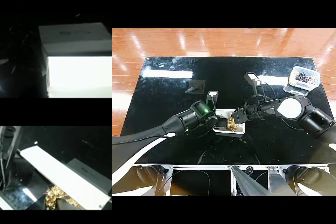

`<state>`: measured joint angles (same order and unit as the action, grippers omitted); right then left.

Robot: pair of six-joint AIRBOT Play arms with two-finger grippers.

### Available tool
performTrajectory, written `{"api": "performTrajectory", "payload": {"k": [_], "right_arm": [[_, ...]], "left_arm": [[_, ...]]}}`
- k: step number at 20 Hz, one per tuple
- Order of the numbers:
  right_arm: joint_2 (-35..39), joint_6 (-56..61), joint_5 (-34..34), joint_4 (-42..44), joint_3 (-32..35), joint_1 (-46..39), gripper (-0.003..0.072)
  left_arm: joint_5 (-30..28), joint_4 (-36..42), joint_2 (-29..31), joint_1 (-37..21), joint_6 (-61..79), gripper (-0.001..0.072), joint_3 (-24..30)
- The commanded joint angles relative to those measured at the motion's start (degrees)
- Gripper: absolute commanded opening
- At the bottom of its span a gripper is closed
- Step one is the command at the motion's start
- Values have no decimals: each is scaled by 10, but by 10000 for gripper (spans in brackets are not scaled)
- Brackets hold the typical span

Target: Fold the box and place the chain.

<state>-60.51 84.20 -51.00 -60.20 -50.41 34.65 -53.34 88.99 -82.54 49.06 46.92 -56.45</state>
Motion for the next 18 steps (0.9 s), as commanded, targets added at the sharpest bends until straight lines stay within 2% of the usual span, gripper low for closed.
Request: {"api": "performTrajectory", "payload": {"k": [1,2,5,8,12,15,18], "right_arm": [[-6,0,6,-1,1,0,595],[-6,0,6,-1,1,0,662],[-3,0,-4,-1,-1,-2,662],[38,-5,-81,-16,-5,-36,662],[144,29,-200,-172,13,-124,663],[196,38,-229,-197,40,-194,663],[204,38,-233,-191,58,-214,663]], "left_arm": [[0,0,0,0,0,22,0],[0,0,0,0,0,22,0],[0,0,0,0,0,22,0],[0,0,0,0,0,23,0],[-4,0,0,1,-2,20,-1],[-23,-1,0,5,-42,21,-1],[-44,-7,0,10,-56,21,-7]]}}
